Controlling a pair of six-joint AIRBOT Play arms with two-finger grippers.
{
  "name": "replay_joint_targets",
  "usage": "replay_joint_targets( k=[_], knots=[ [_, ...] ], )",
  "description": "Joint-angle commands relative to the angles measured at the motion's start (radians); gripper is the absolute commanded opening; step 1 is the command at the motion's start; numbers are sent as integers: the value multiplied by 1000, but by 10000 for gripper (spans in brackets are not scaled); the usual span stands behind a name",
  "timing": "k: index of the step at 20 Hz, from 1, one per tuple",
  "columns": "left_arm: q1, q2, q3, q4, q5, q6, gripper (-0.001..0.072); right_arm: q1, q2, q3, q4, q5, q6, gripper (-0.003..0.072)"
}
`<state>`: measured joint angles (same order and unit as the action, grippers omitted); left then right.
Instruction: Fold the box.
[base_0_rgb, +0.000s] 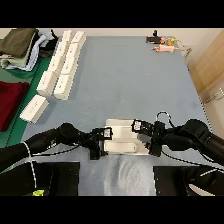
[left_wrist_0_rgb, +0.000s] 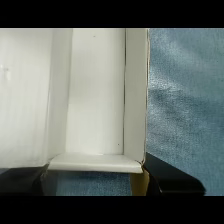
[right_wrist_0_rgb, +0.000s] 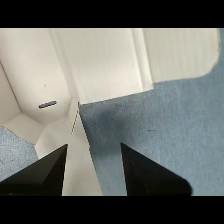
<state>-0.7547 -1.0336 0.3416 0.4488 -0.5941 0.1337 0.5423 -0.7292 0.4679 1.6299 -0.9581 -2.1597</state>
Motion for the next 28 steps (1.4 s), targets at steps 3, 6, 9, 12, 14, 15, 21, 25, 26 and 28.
replay_joint_targets(
  k=[3,6,9,12,14,15,21,25,26,28],
  knots=[
    [0,0,0,0,0,0,525,0,-1,0,0,66,0,519],
    [0,1,0,0,0,0,525,1,-1,0,5,68,0,520],
    [0,1,0,0,0,0,525,0,0,1,-50,-4,2,519],
    [0,1,0,0,0,0,525,1,2,1,6,-88,5,519],
    [0,1,0,0,0,0,525,1,1,0,102,-87,-19,520],
    [0,0,0,0,0,0,525,2,1,0,152,-78,-69,521],
    [0,1,0,0,0,0,525,1,-49,0,218,-4,-199,521],
    [0,1,0,0,0,0,525,2,-82,0,234,41,-217,495],
    [0,1,0,0,0,0,525,2,-82,0,249,39,-217,495],
    [0,0,0,0,0,0,525,2,-82,0,277,19,-217,339]
  ],
)
